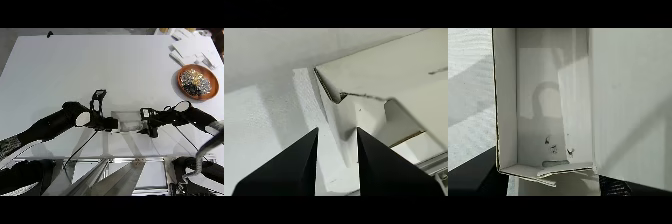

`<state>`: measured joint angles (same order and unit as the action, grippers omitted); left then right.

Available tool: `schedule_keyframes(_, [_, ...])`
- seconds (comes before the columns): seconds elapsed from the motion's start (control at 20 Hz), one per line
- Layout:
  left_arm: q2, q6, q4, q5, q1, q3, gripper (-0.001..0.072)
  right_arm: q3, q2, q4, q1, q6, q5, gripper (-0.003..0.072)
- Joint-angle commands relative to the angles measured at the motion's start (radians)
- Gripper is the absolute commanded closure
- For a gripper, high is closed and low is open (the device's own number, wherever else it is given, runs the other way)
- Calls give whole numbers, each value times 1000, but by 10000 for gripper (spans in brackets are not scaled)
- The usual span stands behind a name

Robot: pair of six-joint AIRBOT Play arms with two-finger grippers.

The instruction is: Fold the box and place the chain.

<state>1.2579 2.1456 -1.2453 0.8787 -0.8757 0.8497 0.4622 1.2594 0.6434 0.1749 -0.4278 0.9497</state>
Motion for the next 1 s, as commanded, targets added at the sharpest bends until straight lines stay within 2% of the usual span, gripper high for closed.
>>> schedule_keyframes(0.0, [8,78,-50,48,-19,42,457,1,0,0,0,0,1,286])
schedule_keyframes(0.3, [108,176,-111,221,-63,171,457,1,0,0,0,0,1,286])
schedule_keyframes(0.5, [154,305,-190,234,-94,195,458,1,0,0,0,0,1,286])
schedule_keyframes(0.65, [182,396,-198,237,-114,200,460,1,0,0,0,0,2,286])
schedule_keyframes(0.95, [249,430,-271,300,-123,291,464,1,0,0,0,0,1,286])
